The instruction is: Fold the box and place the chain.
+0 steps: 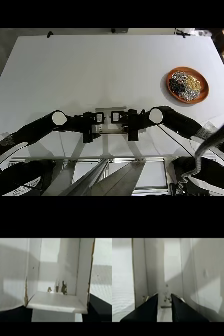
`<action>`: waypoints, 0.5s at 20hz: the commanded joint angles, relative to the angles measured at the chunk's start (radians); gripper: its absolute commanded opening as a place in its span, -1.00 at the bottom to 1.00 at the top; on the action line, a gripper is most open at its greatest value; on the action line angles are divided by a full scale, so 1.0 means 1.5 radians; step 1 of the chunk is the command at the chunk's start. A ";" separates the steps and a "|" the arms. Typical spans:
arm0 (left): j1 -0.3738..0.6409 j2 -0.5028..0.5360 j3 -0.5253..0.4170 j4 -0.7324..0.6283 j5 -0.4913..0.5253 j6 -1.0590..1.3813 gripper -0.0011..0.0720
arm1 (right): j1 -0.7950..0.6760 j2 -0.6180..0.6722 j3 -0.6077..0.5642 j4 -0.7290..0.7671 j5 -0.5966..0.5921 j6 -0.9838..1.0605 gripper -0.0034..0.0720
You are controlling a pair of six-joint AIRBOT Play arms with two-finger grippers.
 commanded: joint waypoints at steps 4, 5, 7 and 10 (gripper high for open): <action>0.000 0.000 0.000 0.001 -0.001 0.002 -0.55 | 0.007 -0.009 -0.001 -0.008 0.004 -0.003 0.02; 0.000 0.000 0.000 0.001 -0.001 0.002 -0.55 | 0.007 -0.009 -0.001 -0.008 0.006 -0.003 0.06; 0.000 0.000 0.000 0.001 -0.001 0.002 -0.55 | 0.007 -0.009 -0.001 -0.008 0.006 -0.003 0.35; -0.001 0.000 0.000 0.001 -0.001 0.002 -0.55 | 0.007 -0.006 0.000 -0.008 0.005 0.001 0.32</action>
